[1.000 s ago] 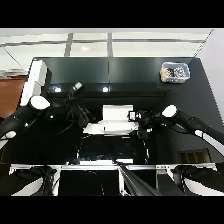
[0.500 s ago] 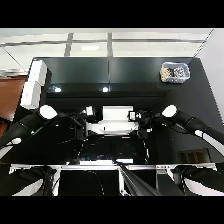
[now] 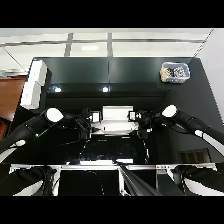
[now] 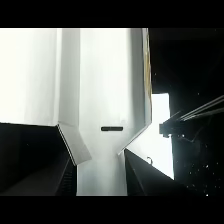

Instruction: Fold the box and place the chain.

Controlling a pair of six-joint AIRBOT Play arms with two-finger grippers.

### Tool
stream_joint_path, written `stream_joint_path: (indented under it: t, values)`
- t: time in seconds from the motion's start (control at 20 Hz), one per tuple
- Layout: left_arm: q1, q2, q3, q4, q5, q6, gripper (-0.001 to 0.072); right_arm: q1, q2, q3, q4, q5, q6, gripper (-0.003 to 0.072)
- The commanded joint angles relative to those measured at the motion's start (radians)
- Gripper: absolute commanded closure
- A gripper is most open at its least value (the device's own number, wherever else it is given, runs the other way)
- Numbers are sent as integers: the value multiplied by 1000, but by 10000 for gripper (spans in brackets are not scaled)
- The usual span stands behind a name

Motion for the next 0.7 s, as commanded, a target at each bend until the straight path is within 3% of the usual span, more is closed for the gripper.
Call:
stream_joint_path:
  t: [0.0, 0.3, 0.4, 0.5, 0.65]
  values:
    - [-3, -2, 1, -48, 5, -43, 341, 1, -1, 0, 0, 0, 0, 455]
    - [-4, -44, 1, -70, -77, -66, 380, 1, -1, 0, 0, -1, 1, 455]
    - [-4, -68, 1, -134, -46, -64, 382, 1, -1, 0, 0, -1, 1, 455]
    - [-4, -79, 1, -191, 9, -58, 443, 1, -1, 0, 0, -1, 1, 455]
    - [-6, -95, 1, -250, 16, -48, 442, 1, -1, 0, 0, -1, 1, 455]
